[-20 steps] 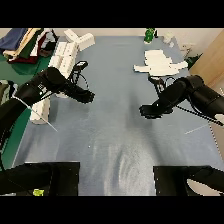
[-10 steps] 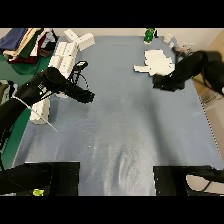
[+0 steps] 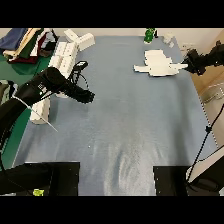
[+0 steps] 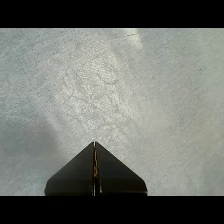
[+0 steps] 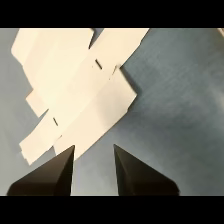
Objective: Fold the box.
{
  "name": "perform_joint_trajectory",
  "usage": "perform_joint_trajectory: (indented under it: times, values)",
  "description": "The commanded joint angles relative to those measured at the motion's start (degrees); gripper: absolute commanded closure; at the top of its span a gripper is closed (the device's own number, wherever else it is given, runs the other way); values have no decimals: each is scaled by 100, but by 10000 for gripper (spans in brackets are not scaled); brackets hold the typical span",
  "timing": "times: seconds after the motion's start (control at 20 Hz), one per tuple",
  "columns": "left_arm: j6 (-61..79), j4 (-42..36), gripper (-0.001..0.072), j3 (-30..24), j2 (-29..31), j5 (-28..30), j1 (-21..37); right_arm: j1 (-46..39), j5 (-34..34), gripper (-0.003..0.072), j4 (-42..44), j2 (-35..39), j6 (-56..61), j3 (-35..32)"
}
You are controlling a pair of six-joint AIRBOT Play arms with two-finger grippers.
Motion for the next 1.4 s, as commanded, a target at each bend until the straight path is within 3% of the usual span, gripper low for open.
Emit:
perform_joint_trajectory:
  times: [0.0,0.2,0.5,0.55,0.6,0.85,0.9,0.95,1.15,1.35]
  values:
    - [0,0,697,7,-2,2,2,-173,546,325,415,-988,-96,636]
    - [0,0,697,7,-2,0,2,-61,896,325,413,-1521,-310,870]
    - [0,2,697,7,-2,2,2,-61,1115,329,442,-1558,-435,870]
    - [0,0,697,7,-2,2,2,-61,1040,413,533,-1558,-461,872]
    - [2,0,697,7,-2,2,2,-61,931,465,734,-1556,-577,879]
    - [0,0,697,7,-2,2,2,24,363,492,1246,-1554,-857,883]
    - [0,0,697,7,-2,2,2,31,199,637,1342,-1541,-892,883]
    - [0,0,697,7,-2,2,2,37,72,668,1399,-1506,-966,881]
    - [2,2,697,7,-2,2,2,98,-431,685,1456,-1174,-1305,879]
    - [0,0,697,7,-2,2,2,236,-1510,687,1178,-680,-1355,732]
